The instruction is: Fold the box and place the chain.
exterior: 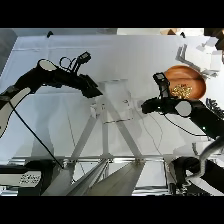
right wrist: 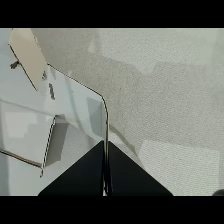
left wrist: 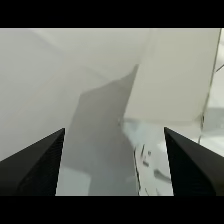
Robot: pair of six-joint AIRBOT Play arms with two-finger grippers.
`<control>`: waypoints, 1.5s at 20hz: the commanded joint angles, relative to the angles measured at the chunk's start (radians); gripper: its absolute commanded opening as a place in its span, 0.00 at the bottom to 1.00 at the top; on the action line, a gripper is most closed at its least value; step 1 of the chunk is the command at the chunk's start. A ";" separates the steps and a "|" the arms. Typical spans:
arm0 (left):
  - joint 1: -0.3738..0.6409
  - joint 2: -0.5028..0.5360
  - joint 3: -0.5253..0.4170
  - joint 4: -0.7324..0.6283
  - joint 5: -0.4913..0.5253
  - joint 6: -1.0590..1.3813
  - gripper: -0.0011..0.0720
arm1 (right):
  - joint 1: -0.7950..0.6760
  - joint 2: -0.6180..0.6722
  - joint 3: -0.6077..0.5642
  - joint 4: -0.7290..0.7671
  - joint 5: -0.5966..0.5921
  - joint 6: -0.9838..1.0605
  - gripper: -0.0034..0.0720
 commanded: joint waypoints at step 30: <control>-0.077 -0.152 0.003 -0.090 0.055 0.070 0.03 | 0.001 0.001 0.000 0.000 0.000 0.000 0.06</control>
